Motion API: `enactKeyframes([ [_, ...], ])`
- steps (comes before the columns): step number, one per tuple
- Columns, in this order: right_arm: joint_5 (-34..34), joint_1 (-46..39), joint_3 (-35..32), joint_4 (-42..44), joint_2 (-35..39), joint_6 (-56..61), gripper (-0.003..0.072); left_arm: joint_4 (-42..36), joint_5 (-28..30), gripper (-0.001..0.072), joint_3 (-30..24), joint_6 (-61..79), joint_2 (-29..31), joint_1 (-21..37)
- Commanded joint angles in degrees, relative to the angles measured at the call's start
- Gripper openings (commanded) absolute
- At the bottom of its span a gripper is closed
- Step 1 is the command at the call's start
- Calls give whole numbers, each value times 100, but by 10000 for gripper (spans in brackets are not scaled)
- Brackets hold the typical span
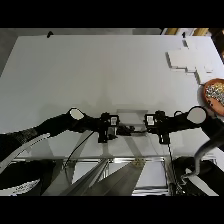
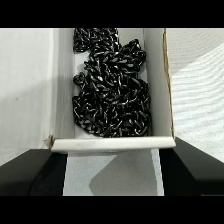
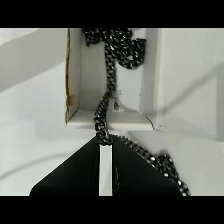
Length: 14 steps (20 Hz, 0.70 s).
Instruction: Fold the box and place the chain.
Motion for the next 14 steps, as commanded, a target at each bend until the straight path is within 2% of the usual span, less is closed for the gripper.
enactKeyframes([
  [1,258,7,-2,-33,608,1220,17,0,2,331,0,2,4,0],
  [4,151,7,-2,1432,1143,1381,17,0,2,331,0,2,4,0],
  [7,-413,15,-2,3110,1276,909,17,0,2,331,0,2,4,0],
  [8,-610,87,0,3335,1276,852,17,0,2,331,0,2,4,0],
  [11,-1064,645,-2,3169,1215,861,17,0,2,331,0,2,4,0],
  [14,-1453,1088,-2,2214,944,1366,18,0,2,331,0,2,4,0],
])
